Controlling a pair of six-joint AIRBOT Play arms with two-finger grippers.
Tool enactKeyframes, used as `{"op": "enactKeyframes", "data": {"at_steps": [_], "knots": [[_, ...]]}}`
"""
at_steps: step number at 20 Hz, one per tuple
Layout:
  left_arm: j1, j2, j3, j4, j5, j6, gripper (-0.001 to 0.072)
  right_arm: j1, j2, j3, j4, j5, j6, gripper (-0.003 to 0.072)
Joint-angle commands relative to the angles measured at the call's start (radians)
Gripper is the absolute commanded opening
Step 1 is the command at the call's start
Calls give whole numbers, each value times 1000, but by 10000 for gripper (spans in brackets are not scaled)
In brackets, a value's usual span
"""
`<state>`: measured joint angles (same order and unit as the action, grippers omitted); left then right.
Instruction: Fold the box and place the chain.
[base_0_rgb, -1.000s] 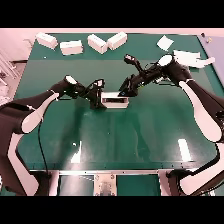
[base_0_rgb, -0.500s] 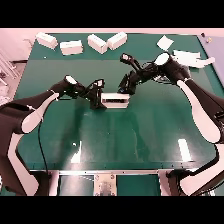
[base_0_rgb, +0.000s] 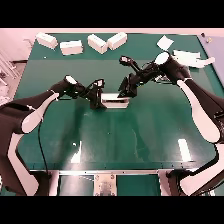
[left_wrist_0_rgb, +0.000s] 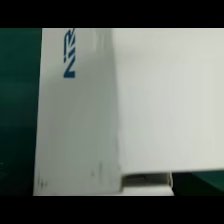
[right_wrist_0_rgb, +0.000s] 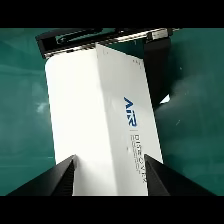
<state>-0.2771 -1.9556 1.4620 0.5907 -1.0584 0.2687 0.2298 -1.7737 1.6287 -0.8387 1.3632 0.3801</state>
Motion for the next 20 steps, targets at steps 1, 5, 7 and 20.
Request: {"op": "enactKeyframes", "data": {"at_steps": [1, 5, 7, 20], "knots": [[0, -1, 0, 0, 0, 0, 469, 0, -16, 1, -10, -35, -1, 508], [0, -1, 0, 0, 0, 0, 469, 2, -23, 1, -12, -70, -24, 508], [0, -1, 0, 0, 0, 0, 469, 3, -23, 1, -14, -74, -26, 507], [0, -1, 0, 0, 0, 0, 469, 5, -26, 54, -20, 67, -80, 524]]}}
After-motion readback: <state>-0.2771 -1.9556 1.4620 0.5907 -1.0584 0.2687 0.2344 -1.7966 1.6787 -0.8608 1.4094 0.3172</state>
